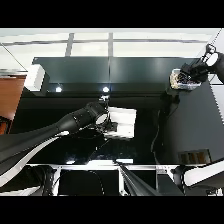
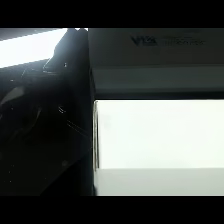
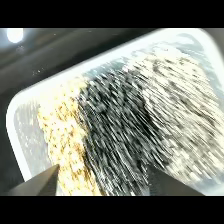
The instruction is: Fold the box and place the chain.
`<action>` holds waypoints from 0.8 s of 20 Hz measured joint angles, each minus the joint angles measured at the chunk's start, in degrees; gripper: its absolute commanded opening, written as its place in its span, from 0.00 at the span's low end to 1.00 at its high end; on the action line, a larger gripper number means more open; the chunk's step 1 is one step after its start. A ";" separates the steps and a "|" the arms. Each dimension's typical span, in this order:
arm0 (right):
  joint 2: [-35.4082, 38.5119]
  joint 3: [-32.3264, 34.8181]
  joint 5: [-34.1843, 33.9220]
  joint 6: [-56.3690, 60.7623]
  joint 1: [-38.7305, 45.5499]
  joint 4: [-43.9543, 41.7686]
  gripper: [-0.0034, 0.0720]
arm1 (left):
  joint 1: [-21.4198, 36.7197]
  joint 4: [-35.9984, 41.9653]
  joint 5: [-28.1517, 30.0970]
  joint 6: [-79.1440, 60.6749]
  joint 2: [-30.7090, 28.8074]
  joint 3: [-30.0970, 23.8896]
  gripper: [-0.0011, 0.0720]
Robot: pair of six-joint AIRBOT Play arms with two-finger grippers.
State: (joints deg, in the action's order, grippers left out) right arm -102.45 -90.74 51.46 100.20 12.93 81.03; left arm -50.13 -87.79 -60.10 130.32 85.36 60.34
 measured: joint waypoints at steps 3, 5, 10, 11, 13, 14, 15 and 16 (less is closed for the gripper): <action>-4.48 -4.39 0.92 -1.05 0.39 -0.72 0.82 | 0.00 0.00 0.00 0.00 0.00 0.00 0.05; -6.01 -5.64 1.16 -1.27 0.46 -0.72 0.82 | 0.00 0.00 0.00 0.00 0.00 0.00 0.05; -7.67 -6.75 3.39 -1.92 0.57 0.17 0.07 | 0.00 -0.02 -0.02 0.00 0.00 0.00 0.05; -7.65 -6.86 4.24 -2.05 0.57 0.24 0.06 | 0.00 0.00 -0.02 0.00 0.00 0.00 0.05; -6.80 -6.91 6.93 -2.56 0.57 1.07 0.06 | 0.00 0.00 -0.04 0.00 0.00 0.00 0.05; -5.62 -6.97 7.93 -2.97 0.57 1.49 0.06 | 0.00 0.00 -0.04 0.00 0.00 0.00 0.05; -4.26 -7.02 7.96 -3.91 0.57 1.79 0.06 | 0.00 0.00 -0.04 0.00 0.00 0.00 0.05; -2.60 -7.02 8.72 -5.03 0.57 2.12 0.06 | 0.00 -0.02 -0.04 0.00 -0.02 0.00 0.05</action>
